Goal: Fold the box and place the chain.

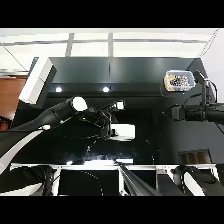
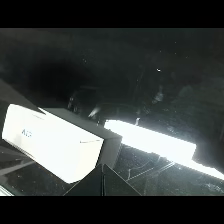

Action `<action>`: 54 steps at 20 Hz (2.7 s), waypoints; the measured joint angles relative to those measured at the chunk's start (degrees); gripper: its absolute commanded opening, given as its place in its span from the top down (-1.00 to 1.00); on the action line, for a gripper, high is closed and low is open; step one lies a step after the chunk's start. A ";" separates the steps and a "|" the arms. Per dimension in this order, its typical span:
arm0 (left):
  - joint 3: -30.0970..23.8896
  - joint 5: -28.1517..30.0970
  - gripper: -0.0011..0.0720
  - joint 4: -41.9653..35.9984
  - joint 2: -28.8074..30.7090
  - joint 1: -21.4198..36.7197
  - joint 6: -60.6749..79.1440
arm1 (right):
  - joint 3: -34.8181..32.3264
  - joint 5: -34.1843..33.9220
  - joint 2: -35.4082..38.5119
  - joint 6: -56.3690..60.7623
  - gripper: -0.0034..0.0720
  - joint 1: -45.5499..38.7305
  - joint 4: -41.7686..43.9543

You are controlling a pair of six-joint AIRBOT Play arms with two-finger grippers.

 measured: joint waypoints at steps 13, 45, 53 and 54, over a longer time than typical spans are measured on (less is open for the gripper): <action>0.02 0.90 -0.98 3.65 -0.35 -3.04 -1.57 | 0.02 -0.17 0.00 0.22 0.87 0.00 -0.04; -13.84 -17.86 0.49 32.70 26.08 54.34 -36.41 | 0.00 -0.39 0.00 0.61 0.87 0.00 0.00; -14.25 -5.97 0.49 31.61 26.60 76.91 -39.56 | 0.02 -1.07 0.00 0.61 0.87 0.00 -0.02; -13.75 -4.39 0.49 30.93 25.66 77.59 -38.34 | 0.00 -1.09 0.00 0.61 0.87 0.00 -0.02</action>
